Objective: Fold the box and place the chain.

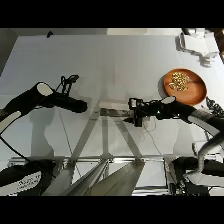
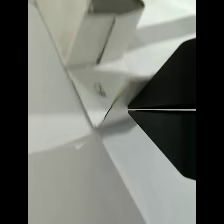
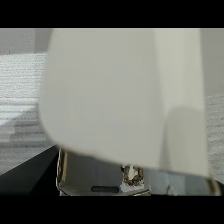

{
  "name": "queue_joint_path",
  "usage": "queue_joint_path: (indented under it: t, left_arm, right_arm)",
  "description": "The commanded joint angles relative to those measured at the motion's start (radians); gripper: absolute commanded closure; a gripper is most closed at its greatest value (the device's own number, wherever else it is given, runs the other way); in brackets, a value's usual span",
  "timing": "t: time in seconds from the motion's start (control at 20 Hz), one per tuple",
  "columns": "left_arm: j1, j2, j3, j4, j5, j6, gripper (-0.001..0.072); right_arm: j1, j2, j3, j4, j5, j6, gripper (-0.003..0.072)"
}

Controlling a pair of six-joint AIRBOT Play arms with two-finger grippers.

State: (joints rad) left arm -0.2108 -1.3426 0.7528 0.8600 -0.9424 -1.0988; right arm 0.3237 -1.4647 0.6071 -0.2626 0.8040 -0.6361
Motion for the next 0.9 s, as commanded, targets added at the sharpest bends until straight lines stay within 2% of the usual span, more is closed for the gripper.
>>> queue_joint_path:
  t: [0.0, 0.15, 0.25, 0.4, 0.55, 0.7, 0.85]
  left_arm:
    - [0.038, -0.002, -0.008, 0.031, 0.018, 0.003, 0.0699]
    - [0.035, -0.003, -0.070, 0.020, 0.066, 0.003, 0.0700]
    - [0.034, -0.002, -0.095, -0.017, 0.058, 0.021, 0.0702]
    - [0.021, -0.003, -0.096, -0.133, 0.075, 0.105, 0.0704]
    - [-0.022, -0.013, -0.096, -0.118, 0.121, 0.093, 0.0705]
    - [-0.045, -0.034, -0.096, -0.119, 0.119, 0.064, 0.0705]
    - [-0.047, -0.036, -0.096, -0.166, 0.076, 0.085, 0.0704]
  right_arm:
    - [0.000, 0.000, 0.001, 0.000, 0.000, 0.000, 0.0229]
    - [0.000, 0.000, 0.001, 0.000, 0.000, 0.000, 0.0229]
    - [0.000, 0.000, 0.001, 0.000, 0.000, 0.000, 0.0229]
    - [0.000, 0.000, 0.001, 0.000, 0.000, 0.000, 0.0229]
    - [0.000, 0.000, 0.001, 0.000, 0.000, 0.000, 0.0229]
    - [0.000, 0.000, 0.001, 0.000, 0.000, 0.000, 0.0229]
    - [0.000, 0.000, 0.001, 0.000, 0.000, 0.000, 0.0229]
